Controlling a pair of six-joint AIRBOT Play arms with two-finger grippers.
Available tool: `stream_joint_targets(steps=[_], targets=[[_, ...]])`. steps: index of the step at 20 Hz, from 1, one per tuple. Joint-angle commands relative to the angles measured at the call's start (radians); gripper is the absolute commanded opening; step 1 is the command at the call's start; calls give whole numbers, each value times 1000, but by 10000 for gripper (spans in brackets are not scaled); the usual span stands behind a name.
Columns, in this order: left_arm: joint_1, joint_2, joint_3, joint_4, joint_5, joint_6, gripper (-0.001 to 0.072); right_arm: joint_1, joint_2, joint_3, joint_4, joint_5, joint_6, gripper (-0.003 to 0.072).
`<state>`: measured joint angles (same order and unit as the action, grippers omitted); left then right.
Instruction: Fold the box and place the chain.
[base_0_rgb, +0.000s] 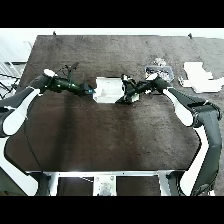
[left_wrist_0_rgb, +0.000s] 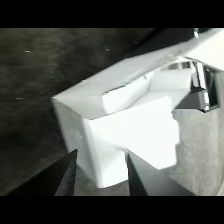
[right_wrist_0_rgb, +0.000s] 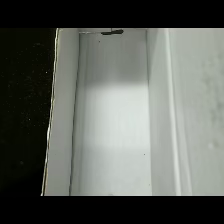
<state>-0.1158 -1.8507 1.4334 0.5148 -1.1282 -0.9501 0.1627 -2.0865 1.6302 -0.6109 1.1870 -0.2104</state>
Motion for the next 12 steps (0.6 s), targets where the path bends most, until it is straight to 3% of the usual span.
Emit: stream_joint_targets(steps=[1,12], targets=[[-29,0,1,9,13,-48,370,0,-1,0,0,0,0,505],[-48,0,13,78,33,-205,369,0,-1,0,0,0,0,505]])
